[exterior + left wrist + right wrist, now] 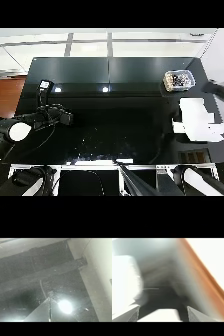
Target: Fold the box and place the chain.
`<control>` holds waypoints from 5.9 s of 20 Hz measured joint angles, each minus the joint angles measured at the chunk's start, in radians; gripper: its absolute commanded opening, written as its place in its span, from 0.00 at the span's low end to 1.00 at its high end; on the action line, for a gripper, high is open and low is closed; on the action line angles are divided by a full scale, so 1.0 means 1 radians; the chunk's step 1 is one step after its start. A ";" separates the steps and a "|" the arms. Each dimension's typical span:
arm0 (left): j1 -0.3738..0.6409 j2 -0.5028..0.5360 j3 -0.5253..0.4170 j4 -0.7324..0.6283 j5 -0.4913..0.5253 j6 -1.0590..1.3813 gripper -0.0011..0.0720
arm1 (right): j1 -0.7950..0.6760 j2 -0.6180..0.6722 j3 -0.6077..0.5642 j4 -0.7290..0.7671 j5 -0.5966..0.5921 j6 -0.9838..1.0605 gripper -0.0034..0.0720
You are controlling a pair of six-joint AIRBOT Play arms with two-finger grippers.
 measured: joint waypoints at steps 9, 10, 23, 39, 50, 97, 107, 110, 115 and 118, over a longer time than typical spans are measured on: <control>0.000 0.000 0.000 0.000 0.000 0.000 0.05 | -0.431 -0.389 0.410 0.194 0.666 -0.441 0.91; 0.000 0.000 0.000 0.000 0.000 0.000 0.04 | -0.442 -0.415 0.433 0.233 0.724 -0.507 0.91; 0.000 0.000 0.000 0.000 0.000 0.000 0.05 | -0.436 -0.426 0.446 0.268 0.949 -0.736 0.06; 0.000 0.000 0.000 -0.005 0.005 0.000 0.05 | 0.171 0.185 -0.135 0.795 0.782 -0.742 0.06; 0.000 0.000 0.000 -0.021 0.011 0.000 0.05 | 0.756 0.271 -0.397 0.965 0.249 -0.707 0.06; -0.230 -0.634 0.326 -0.568 -0.199 1.143 0.05 | 0.661 0.285 -0.086 0.327 0.459 -0.709 0.98; -0.277 -0.744 0.360 -0.515 -0.051 1.439 0.05 | 0.743 0.285 -0.262 0.489 0.463 -1.114 0.98; -0.278 -0.752 0.363 -0.510 -0.052 1.427 0.05 | 0.802 0.285 -0.341 0.547 0.462 -1.238 0.98; -0.278 -0.755 0.364 -0.506 -0.055 1.415 0.05 | 0.916 0.267 -0.432 0.615 0.407 -1.382 0.98; -0.278 -0.755 0.364 -0.505 -0.055 1.413 0.05 | 0.948 0.235 -0.449 0.692 0.358 -1.455 0.98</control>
